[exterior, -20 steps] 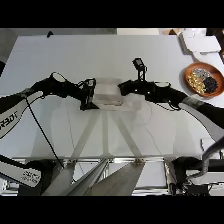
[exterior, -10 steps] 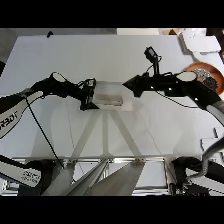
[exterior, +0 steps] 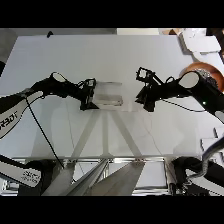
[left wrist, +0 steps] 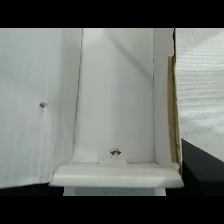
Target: Fold the box and place the chain.
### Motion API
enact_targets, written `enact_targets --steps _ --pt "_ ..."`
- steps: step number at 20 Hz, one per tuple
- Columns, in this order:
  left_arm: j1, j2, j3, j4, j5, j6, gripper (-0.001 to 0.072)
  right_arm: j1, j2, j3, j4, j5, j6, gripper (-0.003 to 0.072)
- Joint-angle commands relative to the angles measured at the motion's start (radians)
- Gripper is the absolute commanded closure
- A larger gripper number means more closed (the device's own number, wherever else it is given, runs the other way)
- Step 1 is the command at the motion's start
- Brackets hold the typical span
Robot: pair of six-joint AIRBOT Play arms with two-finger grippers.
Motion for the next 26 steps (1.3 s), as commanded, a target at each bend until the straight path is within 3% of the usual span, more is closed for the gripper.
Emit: enact_targets --steps 1,3,7,9,13,17,23,24,26 --pt "0.0 0.0 0.0 0.0 -0.001 0.0 0.0394 0.012 -0.049 0.0 -0.05 -0.072 -0.099 0.0433" --pt "0.0 0.0 0.0 0.0 -0.001 0.0 0.0394 0.019 -0.118 0.0 -0.019 -0.074 -0.159 0.0329" --pt "0.0 0.0 0.0 0.0 -0.001 0.0 0.0394 0.078 -0.216 0.0 0.007 -0.14 -0.306 0.0323" --pt "0.0 0.0 0.0 0.0 -0.001 0.0 0.0394 0.089 -0.236 0.0 0.129 -0.193 -0.37 0.0202" --pt "0.0 0.0 0.0 0.0 -0.001 0.0 0.0394 0.089 -0.266 0.0 0.328 -0.175 -0.562 0.0243" --pt "0.0 0.0 0.0 0.0 -0.001 0.0 0.0394 0.091 -0.279 0.0 0.359 -0.156 -0.623 0.0368" --pt "0.0 0.0 0.0 0.0 -0.001 0.0 0.0394 0.091 -0.288 0.0 0.404 -0.156 -0.623 0.0405" --pt "0.0 0.0 0.0 0.0 -0.001 0.0 0.0394 0.092 -0.293 0.0 0.408 -0.156 -0.623 0.0456" --pt "0.0 0.0 0.0 0.0 0.0 0.0 0.0394 0.095 -0.308 0.0 0.408 -0.157 -0.623 0.0473"
